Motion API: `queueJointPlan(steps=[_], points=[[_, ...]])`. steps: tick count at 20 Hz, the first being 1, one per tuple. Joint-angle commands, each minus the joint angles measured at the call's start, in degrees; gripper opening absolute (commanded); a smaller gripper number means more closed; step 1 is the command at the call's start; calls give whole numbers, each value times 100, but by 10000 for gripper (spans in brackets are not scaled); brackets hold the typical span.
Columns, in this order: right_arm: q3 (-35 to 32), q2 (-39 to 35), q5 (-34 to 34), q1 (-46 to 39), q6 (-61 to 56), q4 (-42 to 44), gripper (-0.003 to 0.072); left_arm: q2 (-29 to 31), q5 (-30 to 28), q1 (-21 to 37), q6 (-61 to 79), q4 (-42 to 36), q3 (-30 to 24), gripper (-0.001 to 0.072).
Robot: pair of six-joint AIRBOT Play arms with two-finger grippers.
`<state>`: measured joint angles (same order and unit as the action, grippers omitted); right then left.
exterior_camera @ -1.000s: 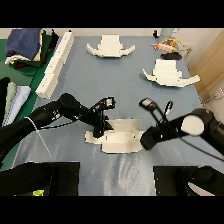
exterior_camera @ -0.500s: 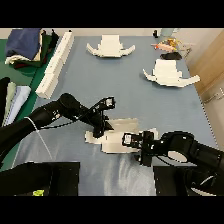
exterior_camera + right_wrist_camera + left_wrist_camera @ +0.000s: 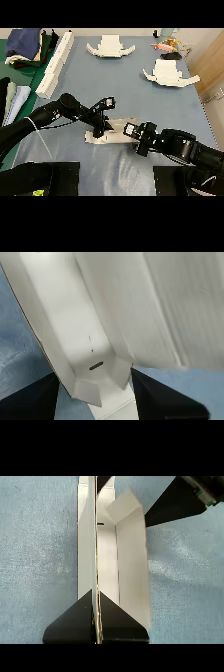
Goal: Fold the box.
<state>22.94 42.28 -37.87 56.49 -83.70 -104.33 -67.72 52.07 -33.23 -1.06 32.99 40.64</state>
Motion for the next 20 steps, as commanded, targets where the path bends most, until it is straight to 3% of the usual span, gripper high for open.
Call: queueJointPlan(steps=[1, 3, 7, 10, 12, 14, 17, 20], points=[[4, -133, -35, -2, -588, -391, 646, 4, 0, 0, 4, 0, -2, 15], [4, 22, -59, -2, -588, -389, 708, 2, -2, 2, 2, 0, -2, 15], [4, 330, -33, -22, -586, -345, 720, 4, 0, 0, 2, 0, -2, 15], [-42, 345, 404, -463, -46, -103, 720, 2, -2, 0, 2, 0, -2, 14], [-39, 345, 612, -984, 1346, 1019, 720, 4, 0, 0, 2, 0, -2, 15], [-39, 350, 573, -1591, 3600, 2804, 720, 4, -2, 0, 2, 0, -2, 14], [-26, 595, 2, -2614, 6555, 5302, 720, 4, 0, 0, 2, 0, -2, 15], [-26, 1095, -750, -3261, 7912, 6443, 720, 4, -2, 0, 2, 0, -2, 15]])
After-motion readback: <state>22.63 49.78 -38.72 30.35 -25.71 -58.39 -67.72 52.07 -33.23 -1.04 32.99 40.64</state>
